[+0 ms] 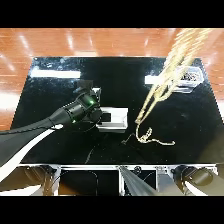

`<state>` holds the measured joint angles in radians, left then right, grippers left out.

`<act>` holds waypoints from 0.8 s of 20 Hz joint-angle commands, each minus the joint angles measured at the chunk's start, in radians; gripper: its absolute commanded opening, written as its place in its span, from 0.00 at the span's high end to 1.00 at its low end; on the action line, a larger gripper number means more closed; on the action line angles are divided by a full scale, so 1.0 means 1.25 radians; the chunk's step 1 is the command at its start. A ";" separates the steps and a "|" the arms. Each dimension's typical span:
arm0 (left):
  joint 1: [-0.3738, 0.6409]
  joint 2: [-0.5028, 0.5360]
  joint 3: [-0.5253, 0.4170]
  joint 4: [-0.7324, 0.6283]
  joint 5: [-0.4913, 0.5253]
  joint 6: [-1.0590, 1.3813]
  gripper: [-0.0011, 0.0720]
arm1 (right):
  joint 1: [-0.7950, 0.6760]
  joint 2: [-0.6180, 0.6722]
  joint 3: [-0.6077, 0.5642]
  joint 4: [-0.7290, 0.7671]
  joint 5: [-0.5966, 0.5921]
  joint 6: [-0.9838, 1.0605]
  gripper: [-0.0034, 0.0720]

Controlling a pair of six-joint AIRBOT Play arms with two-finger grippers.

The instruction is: Fold the box and place the chain.

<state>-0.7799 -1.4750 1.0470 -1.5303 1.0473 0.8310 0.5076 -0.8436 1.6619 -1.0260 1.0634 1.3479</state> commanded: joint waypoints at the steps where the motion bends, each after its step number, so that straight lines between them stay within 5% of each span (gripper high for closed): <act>1: 0.000 -0.001 0.000 0.000 -0.001 0.000 0.96 | 0.078 -0.076 -0.005 -0.003 0.005 0.005 0.92; 6: 0.000 -0.001 0.000 0.000 -0.002 0.000 0.96 | 0.078 -0.134 -0.044 -0.081 0.047 0.037 0.92; 16: 0.000 -0.001 0.000 0.000 -0.002 0.000 0.96 | 0.078 -0.160 -0.390 -0.026 -0.005 0.060 0.92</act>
<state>-0.7799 -1.4754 1.0470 -1.5307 1.0466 0.8307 0.6048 -1.0264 1.2835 -1.0729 1.0786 1.4174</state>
